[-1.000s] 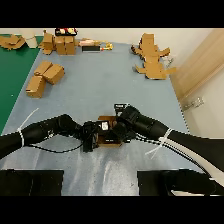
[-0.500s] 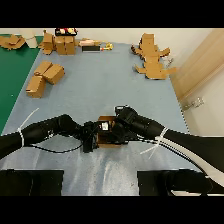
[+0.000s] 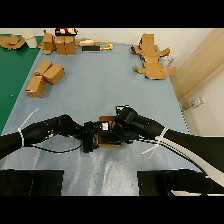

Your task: Fold the box.

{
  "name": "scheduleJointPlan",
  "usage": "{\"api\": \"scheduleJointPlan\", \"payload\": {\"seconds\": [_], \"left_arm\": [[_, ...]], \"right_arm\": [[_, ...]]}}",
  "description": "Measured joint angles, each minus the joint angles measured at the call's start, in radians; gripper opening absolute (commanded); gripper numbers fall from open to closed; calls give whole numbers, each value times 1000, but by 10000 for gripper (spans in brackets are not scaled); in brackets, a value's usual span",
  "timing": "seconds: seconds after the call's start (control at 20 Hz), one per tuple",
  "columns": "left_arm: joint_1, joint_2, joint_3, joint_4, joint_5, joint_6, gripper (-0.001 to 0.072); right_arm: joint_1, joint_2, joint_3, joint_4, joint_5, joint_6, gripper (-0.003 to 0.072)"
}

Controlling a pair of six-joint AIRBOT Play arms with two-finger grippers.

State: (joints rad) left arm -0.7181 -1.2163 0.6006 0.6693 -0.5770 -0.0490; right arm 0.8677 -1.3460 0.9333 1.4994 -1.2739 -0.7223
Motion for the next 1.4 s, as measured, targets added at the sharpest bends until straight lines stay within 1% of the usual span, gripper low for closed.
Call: {"api": "scheduleJointPlan", "payload": {"seconds": [0.15,0.25,0.55,0.65,0.7,0.8,0.85,0.9,0.95,1.0,1.05,1.15,1.25,1.3,1.35,1.4], "left_arm": [[0,0,0,0,0,0,543],[0,0,0,0,1,-1,544],[0,0,0,0,1,-1,543],[0,0,0,0,1,-1,544],[0,0,0,0,0,-2,544],[0,0,0,0,0,-1,543],[0,0,0,0,0,-1,544],[0,0,0,0,0,-2,544],[0,0,0,0,0,-1,544],[0,0,0,0,0,-2,543],[0,0,0,0,0,-1,544],[0,0,0,0,0,-1,544],[0,0,0,0,0,-2,544],[0,0,0,0,0,-2,543],[0,0,0,0,0,-1,544],[0,0,0,0,0,-2,543]], "right_arm": [[0,20,0,3,-19,-2,339],[0,46,0,-2,-27,-3,424],[0,141,0,0,11,19,423],[0,165,0,3,31,28,393],[0,177,0,3,34,35,392],[-3,197,-1,-4,35,42,202],[-10,206,-1,-9,35,44,196],[-23,216,-1,-21,34,44,147],[-37,224,-1,-27,32,43,134],[-56,230,-1,-31,27,36,28],[-79,233,-1,-34,24,20,4],[-142,235,-1,-39,24,-35,3],[-235,222,0,-8,73,-134,3],[-294,208,0,41,110,-206,3],[-357,187,0,126,152,-299,3],[-430,157,0,255,190,-421,3]]}}
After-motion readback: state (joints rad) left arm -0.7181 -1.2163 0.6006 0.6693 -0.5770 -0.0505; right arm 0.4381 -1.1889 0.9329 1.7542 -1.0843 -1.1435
